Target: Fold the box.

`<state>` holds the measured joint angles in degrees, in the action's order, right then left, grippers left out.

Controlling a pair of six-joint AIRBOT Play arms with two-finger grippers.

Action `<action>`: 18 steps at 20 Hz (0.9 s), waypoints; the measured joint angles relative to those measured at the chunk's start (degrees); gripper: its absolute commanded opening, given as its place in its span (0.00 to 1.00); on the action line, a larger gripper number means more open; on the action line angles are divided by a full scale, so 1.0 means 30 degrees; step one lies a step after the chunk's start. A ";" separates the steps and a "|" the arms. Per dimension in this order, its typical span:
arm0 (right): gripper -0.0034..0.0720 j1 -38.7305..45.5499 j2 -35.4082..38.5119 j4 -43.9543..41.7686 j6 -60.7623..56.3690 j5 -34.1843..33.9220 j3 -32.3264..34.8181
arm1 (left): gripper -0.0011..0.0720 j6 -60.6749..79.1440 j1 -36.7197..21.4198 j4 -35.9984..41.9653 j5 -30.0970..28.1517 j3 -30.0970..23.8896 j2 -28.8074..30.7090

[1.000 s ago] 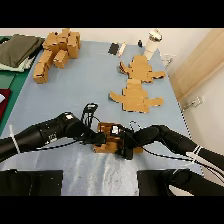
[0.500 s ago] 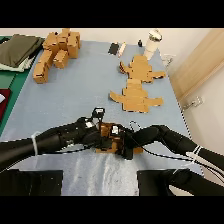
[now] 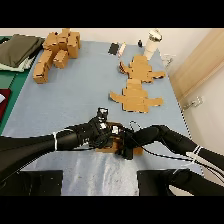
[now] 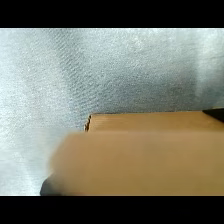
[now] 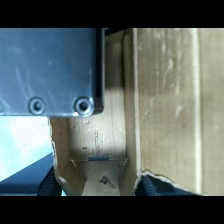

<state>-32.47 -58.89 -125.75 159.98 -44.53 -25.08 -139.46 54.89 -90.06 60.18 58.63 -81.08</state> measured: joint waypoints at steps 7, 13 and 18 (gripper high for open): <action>0.75 -0.0007 0.0007 0.0000 0.0044 0.0000 0.0000 | 0.67 0.0357 0.0058 0.1253 -0.0313 0.0095 -0.0160; 0.75 0.0000 0.0007 0.0000 -0.0015 0.0000 0.0000 | 0.66 0.0707 0.0058 0.1472 0.0576 0.0204 0.1027; 0.75 0.0000 0.0007 0.0000 -0.0007 0.0007 0.0000 | 0.66 0.0780 -0.0160 0.0627 0.2200 0.0197 0.2310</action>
<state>-32.47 -58.87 -125.75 159.96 -44.51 -25.08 -137.12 54.41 -88.18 66.78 59.22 -74.15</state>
